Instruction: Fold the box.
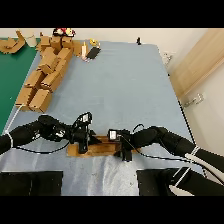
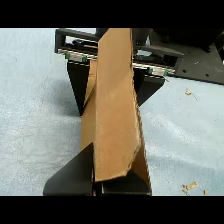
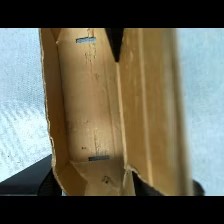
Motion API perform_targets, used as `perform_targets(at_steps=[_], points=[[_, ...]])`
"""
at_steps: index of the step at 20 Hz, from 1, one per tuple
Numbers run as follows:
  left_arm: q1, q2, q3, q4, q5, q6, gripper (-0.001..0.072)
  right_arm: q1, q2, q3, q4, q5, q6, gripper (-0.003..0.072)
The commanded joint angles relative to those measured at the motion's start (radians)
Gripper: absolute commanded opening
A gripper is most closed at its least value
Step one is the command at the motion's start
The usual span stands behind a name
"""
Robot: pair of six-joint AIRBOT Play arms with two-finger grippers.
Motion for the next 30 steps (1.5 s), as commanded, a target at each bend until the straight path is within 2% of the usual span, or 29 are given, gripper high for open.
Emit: perform_targets(at_steps=[1, 14, 15, 16, 17, 20, 21, 22, 26, 27, 29, 30], points=[[0.000, 0.000, 0.001, -0.027, 0.021, 0.028, 0.0013, 0.000, -0.001, -0.001, 0.000, 0.000, 0.001, 0.0537], [0.000, 0.000, 0.001, -0.027, 0.021, 0.026, 0.0016, 0.000, -0.001, -0.001, 0.000, -0.001, 0.001, 0.0537], [0.001, 0.000, 0.001, -0.027, 0.024, 0.026, 0.0205, 0.000, -0.001, -0.001, 0.000, -0.001, 0.001, 0.0537], [0.001, 0.001, 0.002, -0.042, 0.043, 0.013, 0.0462, 0.000, -0.001, -0.001, 0.000, -0.001, 0.001, 0.0537], [0.002, 0.005, 0.002, -0.050, 0.061, -0.032, 0.0506, 0.000, -0.001, -0.001, -0.002, -0.001, 0.001, 0.0537], [0.013, 0.047, 0.003, -0.025, 0.097, -0.068, 0.0528, 0.000, -0.001, -0.001, -0.001, -0.001, 0.001, 0.0537], [0.022, 0.072, 0.003, -0.003, 0.103, -0.121, 0.0631, 0.000, -0.001, -0.001, -0.001, -0.001, 0.001, 0.0537], [0.036, 0.106, 0.003, 0.042, 0.109, -0.212, 0.0702, 0.000, -0.001, -0.001, -0.001, -0.001, 0.001, 0.0537], [0.077, 0.299, 0.003, 0.401, 0.069, -0.672, 0.0697, 0.000, -0.001, -0.001, -0.002, -0.001, 0.001, 0.0537], [0.076, 0.351, 0.003, 0.461, 0.030, -0.773, 0.0615, 0.000, -0.001, -0.001, -0.003, -0.001, 0.001, 0.0537], [0.075, 0.446, 0.003, 0.496, -0.144, -0.855, 0.0018, 0.000, -0.001, -0.001, -0.004, -0.001, 0.001, 0.0537], [0.071, 0.480, 0.001, 0.491, -0.210, -0.891, 0.0012, 0.000, -0.001, -0.001, -0.004, -0.001, 0.001, 0.0537]])
